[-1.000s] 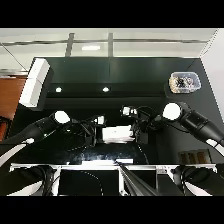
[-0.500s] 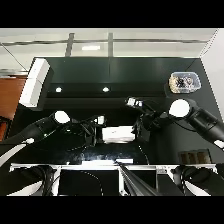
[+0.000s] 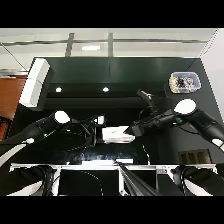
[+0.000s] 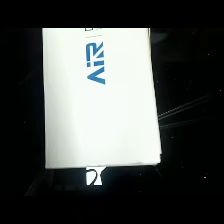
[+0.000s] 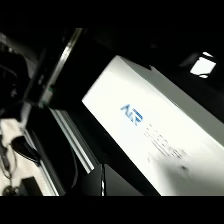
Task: Fold the box and place the chain.
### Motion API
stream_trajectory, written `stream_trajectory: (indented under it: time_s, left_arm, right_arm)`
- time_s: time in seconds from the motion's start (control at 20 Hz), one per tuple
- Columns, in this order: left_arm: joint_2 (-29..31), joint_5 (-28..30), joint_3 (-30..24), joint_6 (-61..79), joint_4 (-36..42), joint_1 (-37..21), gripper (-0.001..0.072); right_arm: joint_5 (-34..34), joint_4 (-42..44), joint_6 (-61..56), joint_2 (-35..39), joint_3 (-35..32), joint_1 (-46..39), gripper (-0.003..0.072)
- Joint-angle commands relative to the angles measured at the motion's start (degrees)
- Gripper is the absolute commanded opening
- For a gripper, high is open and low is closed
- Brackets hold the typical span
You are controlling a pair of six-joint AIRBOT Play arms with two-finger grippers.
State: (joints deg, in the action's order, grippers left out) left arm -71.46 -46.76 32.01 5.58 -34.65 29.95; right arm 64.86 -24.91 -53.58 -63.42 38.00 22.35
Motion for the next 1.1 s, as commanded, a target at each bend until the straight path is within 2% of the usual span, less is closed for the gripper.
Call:
stream_trajectory:
  time_s: [0.0, 0.3, 0.45, 0.9, 1.05]
  left_arm:
    - [0.0, 0.0, 0.0, 0.0, 0.0, 0.0, 0.0276]
    - [0.0, 0.0, 0.0, 0.0, 0.0, 0.0, 0.0276]
    - [0.0, 0.0, 0.0, 0.0, 0.0, 0.0, 0.0277]
    - [0.0, 0.0, 0.0, 0.0, 0.0, 0.0, 0.0277]
    - [0.3, -0.2, 0.0, 0.0, -0.1, -0.1, 0.0277]
  right_arm:
    - [-5.2, 6.3, -2.1, -4.7, -0.9, 3.6, 0.0014]
    - [-7.6, 3.5, -4.7, -10.6, -0.9, 4.0, 0.0014]
    - [-8.2, 0.5, -6.1, -10.9, -0.9, 4.3, 0.0014]
    - [-9.8, 0.5, -6.1, -11.0, -0.9, 5.2, 0.0014]
    - [-6.8, 1.2, -4.3, -10.3, -0.3, 4.4, 0.0014]
